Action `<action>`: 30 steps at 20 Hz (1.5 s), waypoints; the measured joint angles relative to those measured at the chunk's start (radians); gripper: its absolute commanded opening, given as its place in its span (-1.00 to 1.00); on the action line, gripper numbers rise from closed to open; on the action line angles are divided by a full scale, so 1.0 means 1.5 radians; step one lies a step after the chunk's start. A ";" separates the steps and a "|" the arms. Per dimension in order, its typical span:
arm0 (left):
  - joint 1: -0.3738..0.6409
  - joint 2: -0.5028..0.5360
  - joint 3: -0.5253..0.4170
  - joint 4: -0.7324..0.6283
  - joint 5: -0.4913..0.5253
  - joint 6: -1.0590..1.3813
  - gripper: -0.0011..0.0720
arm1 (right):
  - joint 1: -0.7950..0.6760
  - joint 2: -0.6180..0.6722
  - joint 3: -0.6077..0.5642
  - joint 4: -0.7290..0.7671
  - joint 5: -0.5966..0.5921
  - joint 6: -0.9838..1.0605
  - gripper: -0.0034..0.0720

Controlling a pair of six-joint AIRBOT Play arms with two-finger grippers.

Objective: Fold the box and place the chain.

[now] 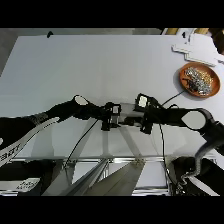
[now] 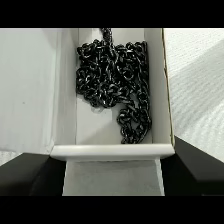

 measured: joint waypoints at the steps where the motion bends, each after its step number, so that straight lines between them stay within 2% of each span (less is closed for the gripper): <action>1: 0.000 0.000 0.000 0.000 0.000 0.000 -0.56 | -0.017 0.016 0.009 -0.014 0.008 0.003 -0.06; 5: 0.000 0.000 0.000 0.000 0.000 0.000 -0.56 | -0.127 0.078 0.029 -0.049 0.054 -0.003 -0.14; 8: 0.000 0.000 0.000 0.000 0.000 0.000 -0.56 | -0.202 0.076 0.033 -0.060 0.129 -0.056 -0.14; 14: 0.000 0.000 0.000 0.000 0.000 0.000 -0.56 | -0.246 -0.040 0.024 -0.067 0.181 -0.176 -0.11; 16: 0.000 0.000 0.000 0.000 0.000 0.000 -0.56 | -0.249 -0.090 0.019 -0.068 0.179 -0.205 -0.01; 24: 0.000 0.000 0.000 0.000 0.000 0.000 -0.56 | -0.252 -0.230 0.011 -0.025 0.147 -0.370 -0.03; 25: 0.000 0.000 0.000 0.000 0.000 0.000 -0.56 | -0.252 -0.241 0.010 -0.019 0.146 -0.386 -0.10; 26: 0.000 0.000 0.000 0.000 0.000 0.000 -0.56 | -0.252 -0.249 0.010 -0.012 0.143 -0.395 -0.29; 27: 0.000 0.000 0.000 0.000 0.000 0.000 -0.56 | -0.252 -0.256 0.009 -0.007 0.143 -0.404 -0.64; 28: 0.000 0.000 0.000 0.000 0.000 0.000 -0.56 | -0.252 -0.260 0.008 -0.001 0.141 -0.408 -0.86; 30: 0.000 0.000 0.000 0.000 0.000 0.000 -0.56 | -0.252 -0.258 0.008 0.003 0.149 -0.409 -0.86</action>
